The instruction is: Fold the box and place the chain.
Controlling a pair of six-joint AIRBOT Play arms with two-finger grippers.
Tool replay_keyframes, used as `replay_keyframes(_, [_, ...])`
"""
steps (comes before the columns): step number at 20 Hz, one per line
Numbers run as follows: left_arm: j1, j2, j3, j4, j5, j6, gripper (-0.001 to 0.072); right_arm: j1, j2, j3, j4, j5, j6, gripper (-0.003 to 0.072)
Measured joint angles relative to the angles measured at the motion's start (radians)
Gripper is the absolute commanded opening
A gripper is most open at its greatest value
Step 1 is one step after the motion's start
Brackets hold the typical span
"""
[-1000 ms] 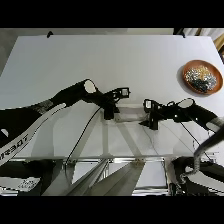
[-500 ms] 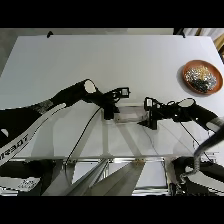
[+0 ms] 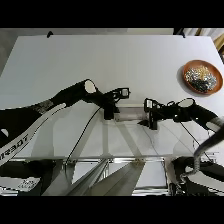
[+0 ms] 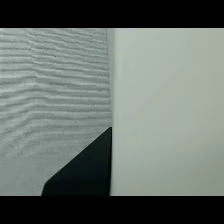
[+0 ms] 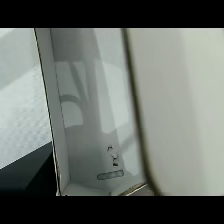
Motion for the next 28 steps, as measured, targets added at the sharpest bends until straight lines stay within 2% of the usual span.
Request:
replay_keyframes(5, [0.0,0.0,0.0,0.0,0.0,0.0,0.0011,0.0,-0.018,0.0,-0.014,-0.01,0.0,0.0448])
replay_keyframes(7, [0.0,0.0,0.0,0.0,0.0,0.0,0.0011,0.0,-0.021,0.0,-0.016,-0.014,0.0,0.04])
replay_keyframes(28, [0.0,0.0,0.0,0.0,0.001,0.0,0.0011,0.0,-0.024,0.0,-0.021,-0.014,0.013,0.0402])
